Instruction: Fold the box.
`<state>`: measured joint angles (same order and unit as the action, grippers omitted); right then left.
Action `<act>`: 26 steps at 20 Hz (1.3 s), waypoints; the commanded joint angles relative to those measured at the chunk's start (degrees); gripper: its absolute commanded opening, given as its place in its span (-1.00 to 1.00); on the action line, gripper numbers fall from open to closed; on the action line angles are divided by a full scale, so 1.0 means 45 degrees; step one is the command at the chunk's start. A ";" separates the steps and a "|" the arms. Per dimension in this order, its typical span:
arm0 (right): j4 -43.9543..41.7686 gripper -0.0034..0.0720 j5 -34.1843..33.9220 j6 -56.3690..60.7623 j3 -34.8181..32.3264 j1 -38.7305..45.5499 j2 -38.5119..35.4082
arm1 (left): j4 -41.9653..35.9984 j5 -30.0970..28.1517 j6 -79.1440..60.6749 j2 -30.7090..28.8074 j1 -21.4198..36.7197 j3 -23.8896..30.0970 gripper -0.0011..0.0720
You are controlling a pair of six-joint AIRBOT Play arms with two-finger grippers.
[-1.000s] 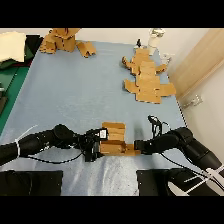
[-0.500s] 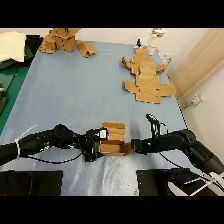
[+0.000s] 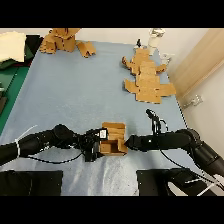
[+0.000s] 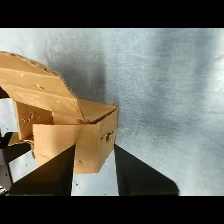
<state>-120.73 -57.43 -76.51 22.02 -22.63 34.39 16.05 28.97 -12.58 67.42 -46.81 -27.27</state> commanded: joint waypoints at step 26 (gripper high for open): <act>0.7091 -0.71 -0.3113 0.7577 0.5974 -0.6562 0.8913 | 0.0005 0.0000 -0.0005 0.0005 0.0010 -0.0010 0.69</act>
<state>-89.78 -69.52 -43.79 47.83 -51.66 72.77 16.14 29.02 -12.47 67.42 -46.81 -27.27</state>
